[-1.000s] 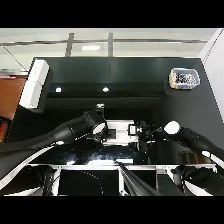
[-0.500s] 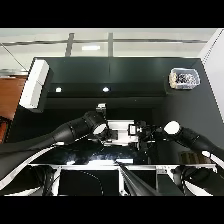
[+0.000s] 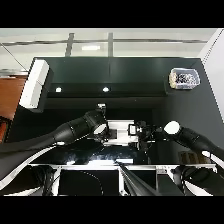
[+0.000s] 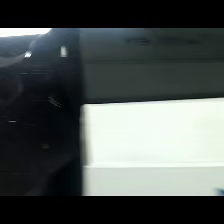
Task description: Fold the box and place the chain.
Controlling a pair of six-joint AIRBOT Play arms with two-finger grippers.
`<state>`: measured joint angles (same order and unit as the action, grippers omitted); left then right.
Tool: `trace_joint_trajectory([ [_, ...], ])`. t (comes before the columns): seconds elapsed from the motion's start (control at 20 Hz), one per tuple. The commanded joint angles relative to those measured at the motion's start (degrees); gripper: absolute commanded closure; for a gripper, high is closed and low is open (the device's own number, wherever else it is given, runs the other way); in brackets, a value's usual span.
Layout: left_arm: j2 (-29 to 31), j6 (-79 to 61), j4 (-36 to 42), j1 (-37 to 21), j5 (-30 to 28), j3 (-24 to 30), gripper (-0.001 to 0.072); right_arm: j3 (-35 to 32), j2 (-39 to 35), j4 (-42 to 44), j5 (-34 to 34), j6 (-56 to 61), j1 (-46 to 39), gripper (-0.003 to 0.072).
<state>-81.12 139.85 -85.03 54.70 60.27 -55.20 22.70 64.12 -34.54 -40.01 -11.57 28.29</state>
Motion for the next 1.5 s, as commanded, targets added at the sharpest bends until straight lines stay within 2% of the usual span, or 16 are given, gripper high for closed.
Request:
trace_joint_trajectory([
  [0.0, 0.0, -0.6, 0.5, 0.1, -2.1, -0.1, 0.0678, 0.0, 0.0, 0.0, 0.0, 0.0, 0.0, 0.0161],
  [0.25, 0.0, -0.6, 0.5, 0.1, -2.5, -0.1, 0.0678, 0.0, 0.0, 0.0, 0.0, 0.0, 0.0, 0.016],
  [0.3, 0.0, -0.6, 0.4, 0.1, -2.3, -0.1, 0.0679, 0.0, 0.0, 0.0, 0.0, 0.5, 0.0, 0.0129],
  [0.35, 0.0, -0.6, 0.3, 0.1, -2.1, -0.1, 0.0679, 0.0, 0.0, 0.0, 0.1, 3.6, 0.0, -0.0025],
  [0.55, 0.0, -1.7, 0.0, 0.0, -0.7, -0.1, 0.068, 0.2, -1.9, -3.8, -1.3, 6.3, -0.1, -0.0018],
  [0.75, 0.0, -1.6, -3.2, -0.1, 1.6, -1.2, 0.068, 0.2, -8.1, -11.9, -3.8, 11.6, -1.2, -0.0017],
  [1.15, -1.2, -1.4, -4.5, -0.1, 2.4, -2.3, 0.068, 0.1, -9.9, -12.4, -6.1, 10.9, -2.1, -0.0006],
  [1.2, -1.6, -1.4, -4.3, -0.1, 2.6, -2.3, 0.068, 0.1, -9.9, -11.8, -6.1, 10.3, -2.1, 0.0105],
  [1.3, -2.1, -1.4, -3.8, -0.1, 2.9, -2.3, 0.068, 0.1, -9.9, -9.4, -6.0, 9.3, -2.0, 0.0139],
  [1.35, -2.2, -1.4, -3.6, -0.1, 2.9, -2.3, 0.0679, 0.1, -9.9, -8.3, -6.1, 9.0, -2.0, 0.0264],
  [1.45, -2.2, -1.4, -3.4, -0.1, 2.7, -2.3, 0.0679, 0.1, -9.7, -7.7, -6.1, 9.0, -1.4, 0.0291],
])
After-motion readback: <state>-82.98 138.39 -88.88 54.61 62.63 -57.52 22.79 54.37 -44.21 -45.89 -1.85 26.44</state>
